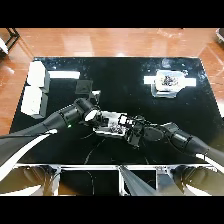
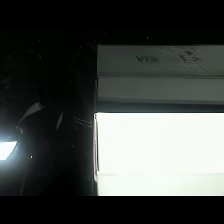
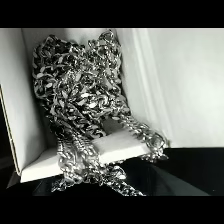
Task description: Fold the box and place the chain.
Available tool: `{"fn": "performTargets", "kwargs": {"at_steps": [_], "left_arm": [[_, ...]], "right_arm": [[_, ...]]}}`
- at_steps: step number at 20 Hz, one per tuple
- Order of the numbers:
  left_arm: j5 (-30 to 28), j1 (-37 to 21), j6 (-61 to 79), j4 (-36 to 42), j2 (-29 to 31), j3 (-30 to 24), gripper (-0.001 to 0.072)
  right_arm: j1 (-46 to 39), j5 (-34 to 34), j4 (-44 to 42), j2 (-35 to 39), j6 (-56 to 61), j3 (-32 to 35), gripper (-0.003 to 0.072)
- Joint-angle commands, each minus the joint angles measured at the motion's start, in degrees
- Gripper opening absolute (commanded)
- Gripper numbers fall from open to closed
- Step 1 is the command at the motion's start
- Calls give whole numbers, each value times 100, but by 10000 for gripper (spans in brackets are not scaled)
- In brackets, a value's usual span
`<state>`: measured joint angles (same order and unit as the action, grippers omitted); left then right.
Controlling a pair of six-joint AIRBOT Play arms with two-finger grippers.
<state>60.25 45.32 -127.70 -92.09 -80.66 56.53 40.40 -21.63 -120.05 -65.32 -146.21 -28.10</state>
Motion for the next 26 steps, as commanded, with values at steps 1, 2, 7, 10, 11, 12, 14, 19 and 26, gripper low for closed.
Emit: {"fn": "performTargets", "kwargs": {"at_steps": [1,2,7,10,11,12,14,19,26], "left_arm": [[-2,2,0,0,-4,-2,25],[-9,2,0,0,-4,-2,25],[-15,2,0,2,-4,-2,25],[-72,2,-2,2,-4,-2,25],[-103,2,-2,7,-4,-2,25],[-105,2,-2,26,-4,-2,25],[-105,2,0,111,-4,-2,25],[-129,2,0,129,-4,-2,25],[-131,-4,0,129,-4,-2,25]], "right_arm": [[7,-22,28,-24,0,4,488],[7,-66,33,-24,2,4,359],[-17,-136,28,118,1196,2,35],[-17,-560,28,452,1762,2,34],[-17,-739,28,568,1915,2,34],[-20,-953,28,671,2026,2,34],[-17,-1456,31,876,2186,2,34],[-111,-2087,24,1397,2616,-162,34],[-542,-3340,-634,1421,2830,-1657,34]]}}
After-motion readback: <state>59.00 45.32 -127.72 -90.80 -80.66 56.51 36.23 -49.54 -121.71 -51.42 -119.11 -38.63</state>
